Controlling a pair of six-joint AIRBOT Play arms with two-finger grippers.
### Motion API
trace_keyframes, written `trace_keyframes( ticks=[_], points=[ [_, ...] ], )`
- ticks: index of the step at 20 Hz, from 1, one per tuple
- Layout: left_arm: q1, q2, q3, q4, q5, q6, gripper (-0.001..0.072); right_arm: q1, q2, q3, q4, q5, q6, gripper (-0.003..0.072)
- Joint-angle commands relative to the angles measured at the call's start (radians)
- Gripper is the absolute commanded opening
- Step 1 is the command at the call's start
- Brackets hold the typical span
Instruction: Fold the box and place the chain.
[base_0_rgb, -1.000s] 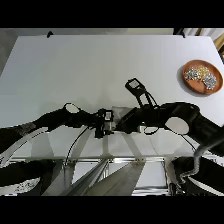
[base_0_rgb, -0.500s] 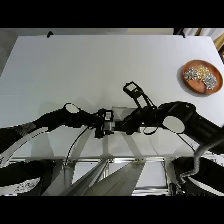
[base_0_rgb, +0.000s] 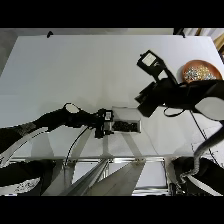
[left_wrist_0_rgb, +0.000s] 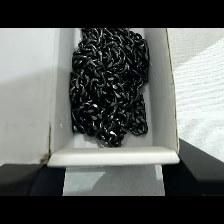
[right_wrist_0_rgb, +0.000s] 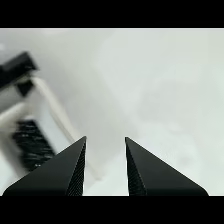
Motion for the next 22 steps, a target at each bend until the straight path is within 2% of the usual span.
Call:
trace_keyframes(
  ticks=[1,4,11,17,22],
  points=[
    [0.000,0.000,0.000,0.000,0.000,0.000,0.0273,-0.134,-0.039,0.023,-0.034,0.006,-0.228,0.0270],
    [0.000,0.000,0.000,0.000,0.000,0.000,0.0274,-0.194,-0.117,0.023,-0.033,-0.014,-0.307,0.0270],
    [0.000,0.000,0.000,0.000,0.000,0.000,0.0273,-0.175,-0.299,0.023,0.014,-0.086,-0.321,0.0271],
    [0.000,0.000,0.000,0.000,0.000,0.000,0.0273,-0.075,-0.323,0.011,0.137,-0.150,-0.355,0.0269],
    [0.000,0.000,0.000,0.000,0.000,0.000,0.0273,0.006,-0.317,-0.116,0.215,-0.179,-0.409,0.0267]
  ],
)
